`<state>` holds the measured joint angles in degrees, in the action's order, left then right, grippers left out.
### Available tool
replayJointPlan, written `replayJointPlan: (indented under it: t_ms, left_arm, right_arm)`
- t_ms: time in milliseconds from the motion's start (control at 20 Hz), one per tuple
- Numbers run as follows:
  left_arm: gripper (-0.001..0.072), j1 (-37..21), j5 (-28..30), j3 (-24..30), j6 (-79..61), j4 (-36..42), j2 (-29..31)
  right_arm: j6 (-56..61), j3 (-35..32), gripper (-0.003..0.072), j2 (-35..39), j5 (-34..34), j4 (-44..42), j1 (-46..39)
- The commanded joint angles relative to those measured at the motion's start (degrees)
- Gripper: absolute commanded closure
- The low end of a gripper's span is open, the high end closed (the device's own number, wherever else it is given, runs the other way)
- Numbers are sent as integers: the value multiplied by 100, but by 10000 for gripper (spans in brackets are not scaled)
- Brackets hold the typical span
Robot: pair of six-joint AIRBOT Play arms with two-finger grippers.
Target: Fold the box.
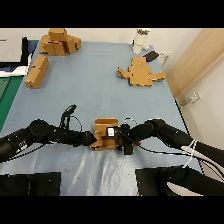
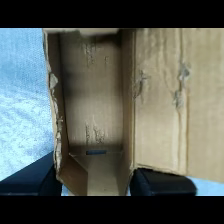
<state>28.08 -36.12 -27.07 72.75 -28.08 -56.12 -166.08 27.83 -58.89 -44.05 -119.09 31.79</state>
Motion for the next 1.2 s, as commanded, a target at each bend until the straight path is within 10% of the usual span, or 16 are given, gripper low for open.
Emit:
replayJointPlan:
  t_ms: [0,350,1150]
  left_arm:
    - [241,387,256,-195,739,-579,-59]
    - [242,1241,234,-715,3915,-3442,-118]
    - [242,2376,-1318,-2157,6472,-5930,-1139]
  right_arm:
    - [2,0,197,-2,2,-2,4]
    - [2,0,197,-2,2,-2,4]
    - [2,0,197,-2,2,-2,4]
